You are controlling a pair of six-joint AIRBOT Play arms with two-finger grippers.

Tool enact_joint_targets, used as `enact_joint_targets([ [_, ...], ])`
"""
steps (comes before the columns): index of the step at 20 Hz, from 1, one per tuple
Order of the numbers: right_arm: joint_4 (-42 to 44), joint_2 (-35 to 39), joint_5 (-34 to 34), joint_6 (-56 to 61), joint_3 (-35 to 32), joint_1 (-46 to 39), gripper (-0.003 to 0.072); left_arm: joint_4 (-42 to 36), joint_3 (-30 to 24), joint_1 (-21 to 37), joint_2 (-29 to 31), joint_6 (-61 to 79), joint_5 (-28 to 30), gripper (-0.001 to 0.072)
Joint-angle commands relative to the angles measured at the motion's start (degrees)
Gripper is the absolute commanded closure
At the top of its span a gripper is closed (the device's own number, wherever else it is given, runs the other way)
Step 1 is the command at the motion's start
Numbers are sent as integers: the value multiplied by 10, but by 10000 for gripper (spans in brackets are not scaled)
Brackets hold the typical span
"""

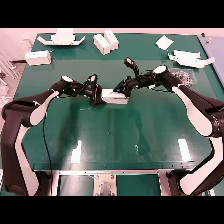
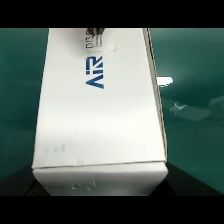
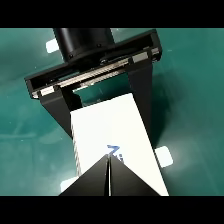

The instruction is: Fold the box and place the chain.

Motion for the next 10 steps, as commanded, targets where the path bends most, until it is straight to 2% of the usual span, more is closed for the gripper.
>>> enact_joint_targets([
  [1,47,6,11,-31,-30,-15,677,0,0,0,0,0,1,233],
  [7,105,26,-40,-97,-125,-16,678,0,0,0,0,0,1,233],
  [10,135,26,-71,-120,-144,-19,678,0,0,0,0,0,1,232],
])
